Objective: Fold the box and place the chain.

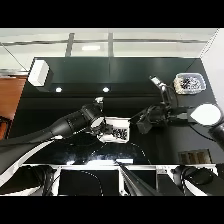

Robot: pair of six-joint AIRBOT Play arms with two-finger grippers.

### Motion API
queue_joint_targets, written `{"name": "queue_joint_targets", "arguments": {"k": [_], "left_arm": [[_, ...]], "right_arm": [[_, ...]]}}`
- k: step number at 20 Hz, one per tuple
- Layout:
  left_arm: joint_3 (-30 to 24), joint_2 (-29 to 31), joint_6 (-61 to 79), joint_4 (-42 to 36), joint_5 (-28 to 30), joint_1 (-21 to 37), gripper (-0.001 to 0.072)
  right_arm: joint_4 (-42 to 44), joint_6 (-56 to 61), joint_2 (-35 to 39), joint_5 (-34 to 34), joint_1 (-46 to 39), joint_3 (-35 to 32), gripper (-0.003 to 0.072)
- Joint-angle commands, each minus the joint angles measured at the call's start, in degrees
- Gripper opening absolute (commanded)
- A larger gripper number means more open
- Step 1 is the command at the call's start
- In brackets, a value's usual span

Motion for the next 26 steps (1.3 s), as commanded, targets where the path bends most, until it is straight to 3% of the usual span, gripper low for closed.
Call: {"name": "queue_joint_targets", "arguments": {"k": [1, 11, 12, 13, 14, 15, 18, 22, 24, 26], "left_arm": [[0.02, 0.00, 0.00, 0.02, -0.20, 0.04, 0.0029], [1.46, 0.00, -7.93, -0.02, 3.06, 0.04, 0.0037], [1.68, 0.00, -7.91, -0.26, 3.89, 0.02, 0.0173], [2.38, 0.00, -7.78, -1.03, 4.44, -0.02, 0.0431], [3.52, 0.00, -6.51, -2.01, 4.02, 0.02, 0.0587], [5.22, 0.04, -2.82, -2.51, 2.23, 0.04, 0.0632], [8.28, 2.10, 14.21, -3.21, -6.47, -0.04, 0.0632], [4.31, 9.29, 32.72, 3.76, -20.02, 1.42, 0.0632], [-0.61, 14.27, 37.94, 4.13, -18.62, 5.99, 0.0632], [-6.21, 20.50, 43.47, -0.98, -12.09, 13.84, 0.0632]], "right_arm": [[-1.42, 0.31, 2.97, 2.99, -4.37, 0.55, 0.0276], [-0.96, 0.33, 4.72, 5.18, -5.60, 0.55, 0.0275], [-0.96, 0.35, 4.72, 4.96, -5.60, 0.55, 0.0276], [-0.90, 0.37, 4.72, 4.90, -5.60, 0.55, 0.0275], [-0.72, 0.37, 4.72, 4.90, -5.60, 0.55, 0.0276], [-0.52, 0.37, 4.72, 4.83, -5.60, 0.55, 0.0276], [-0.13, 0.59, 4.72, 4.70, -5.62, 0.55, 0.0276], [-1.25, 4.07, 4.72, 4.50, -5.64, 0.55, 0.0276], [-2.82, 6.27, 4.72, 4.50, -5.64, 0.55, 0.0276], [-4.02, 8.83, 4.72, 4.50, -5.64, 0.55, 0.0276]]}}
